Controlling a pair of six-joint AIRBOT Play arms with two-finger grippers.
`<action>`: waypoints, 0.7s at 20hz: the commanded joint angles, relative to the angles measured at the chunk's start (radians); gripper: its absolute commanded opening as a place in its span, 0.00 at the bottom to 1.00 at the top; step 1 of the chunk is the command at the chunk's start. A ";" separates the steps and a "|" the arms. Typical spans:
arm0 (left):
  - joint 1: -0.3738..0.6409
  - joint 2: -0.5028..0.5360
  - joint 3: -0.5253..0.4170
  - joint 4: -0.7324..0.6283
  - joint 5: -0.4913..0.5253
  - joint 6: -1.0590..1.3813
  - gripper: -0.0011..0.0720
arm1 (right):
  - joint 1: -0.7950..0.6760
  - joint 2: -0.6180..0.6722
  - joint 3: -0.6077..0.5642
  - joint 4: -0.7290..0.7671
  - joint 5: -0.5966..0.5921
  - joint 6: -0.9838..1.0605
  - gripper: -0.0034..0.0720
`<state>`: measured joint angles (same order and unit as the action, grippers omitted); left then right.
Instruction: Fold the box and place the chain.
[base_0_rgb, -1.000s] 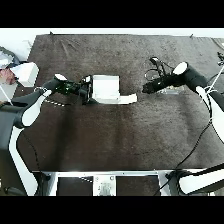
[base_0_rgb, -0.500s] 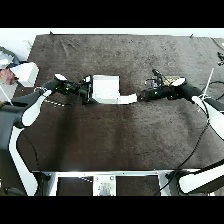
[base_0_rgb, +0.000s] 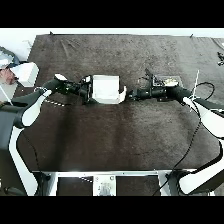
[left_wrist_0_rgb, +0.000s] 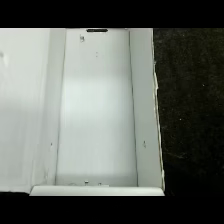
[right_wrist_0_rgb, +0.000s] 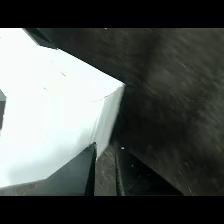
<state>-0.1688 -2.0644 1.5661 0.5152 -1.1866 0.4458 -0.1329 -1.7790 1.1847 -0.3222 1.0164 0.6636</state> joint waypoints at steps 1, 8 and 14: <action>0.000 0.000 0.000 0.000 0.000 0.000 0.51 | 0.023 -0.002 0.048 -0.001 -0.016 -0.020 0.32; 0.000 0.000 0.000 0.000 0.000 0.000 0.51 | 0.097 -0.002 0.146 -0.257 -0.040 0.132 0.74; 0.000 0.000 0.000 0.000 0.000 0.000 0.51 | 0.164 -0.002 0.231 -0.402 -0.056 0.283 0.74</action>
<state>-0.1688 -2.0644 1.5661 0.5156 -1.1866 0.4454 0.0048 -1.7805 1.3781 -0.6468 0.9714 0.8642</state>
